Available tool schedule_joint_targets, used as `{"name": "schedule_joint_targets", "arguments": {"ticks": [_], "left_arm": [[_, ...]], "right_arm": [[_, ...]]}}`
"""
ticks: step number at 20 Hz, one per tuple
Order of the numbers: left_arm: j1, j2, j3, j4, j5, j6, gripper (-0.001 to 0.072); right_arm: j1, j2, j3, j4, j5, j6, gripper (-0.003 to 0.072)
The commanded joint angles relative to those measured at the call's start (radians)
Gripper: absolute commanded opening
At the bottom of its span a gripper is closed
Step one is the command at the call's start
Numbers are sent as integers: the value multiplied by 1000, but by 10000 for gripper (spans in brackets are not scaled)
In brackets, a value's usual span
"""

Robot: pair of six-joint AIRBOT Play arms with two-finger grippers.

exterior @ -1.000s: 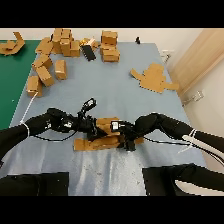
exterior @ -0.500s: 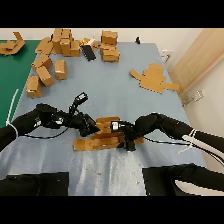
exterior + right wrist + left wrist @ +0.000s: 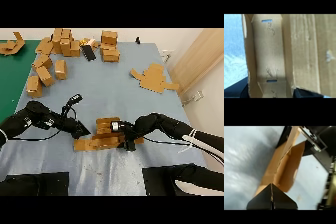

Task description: Fold the box.

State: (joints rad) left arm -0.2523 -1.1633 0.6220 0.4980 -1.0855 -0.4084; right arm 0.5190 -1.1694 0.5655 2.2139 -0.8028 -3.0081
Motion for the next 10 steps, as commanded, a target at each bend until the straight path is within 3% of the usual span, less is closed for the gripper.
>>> {"name": "schedule_joint_targets", "arguments": {"ticks": [1,3,4,7,10], "left_arm": [[-34,8,-8,110,-190,-493,9],[-118,9,-30,-4,-249,-537,9],[-176,13,-36,-87,-205,-543,8],[-286,16,-28,-327,52,-553,8],[-275,16,14,-357,210,-584,8]], "right_arm": [[0,1,0,-3,0,0,582],[0,1,0,-3,0,0,582],[0,1,0,-3,0,0,582],[0,1,0,-3,0,0,582],[0,1,0,-3,0,0,582]]}}
